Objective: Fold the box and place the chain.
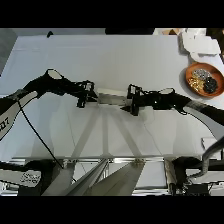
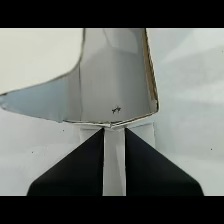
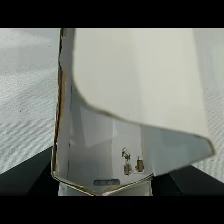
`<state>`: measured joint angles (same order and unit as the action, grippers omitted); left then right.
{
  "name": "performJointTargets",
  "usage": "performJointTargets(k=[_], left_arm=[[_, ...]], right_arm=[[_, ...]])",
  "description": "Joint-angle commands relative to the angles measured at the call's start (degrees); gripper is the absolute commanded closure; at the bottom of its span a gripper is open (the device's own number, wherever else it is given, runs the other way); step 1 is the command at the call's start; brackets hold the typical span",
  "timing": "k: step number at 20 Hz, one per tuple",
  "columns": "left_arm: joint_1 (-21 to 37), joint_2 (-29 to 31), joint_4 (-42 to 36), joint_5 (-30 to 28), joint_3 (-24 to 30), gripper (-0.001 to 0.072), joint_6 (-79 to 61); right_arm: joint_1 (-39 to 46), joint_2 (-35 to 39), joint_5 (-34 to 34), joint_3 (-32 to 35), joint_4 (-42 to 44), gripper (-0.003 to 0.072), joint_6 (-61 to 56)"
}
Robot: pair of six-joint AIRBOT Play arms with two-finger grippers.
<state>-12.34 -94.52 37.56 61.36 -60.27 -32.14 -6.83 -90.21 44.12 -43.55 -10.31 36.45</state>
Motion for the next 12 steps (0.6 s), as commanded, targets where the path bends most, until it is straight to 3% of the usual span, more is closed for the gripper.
performJointTargets(k=[1,10,12], left_arm=[[0.0,0.0,-1.8,0.2,0.0,0.0698,0.0],[0.0,-0.1,-2.4,2.7,0.0,0.0682,0.1],[0.0,-0.1,-2.4,2.3,0.0,0.0545,0.1]], right_arm=[[0.0,0.0,0.0,0.0,0.0,0.0189,0.0],[0.0,0.0,0.0,0.0,0.0,0.0189,0.0],[0.0,0.0,0.0,0.0,0.0,0.0189,0.0]])
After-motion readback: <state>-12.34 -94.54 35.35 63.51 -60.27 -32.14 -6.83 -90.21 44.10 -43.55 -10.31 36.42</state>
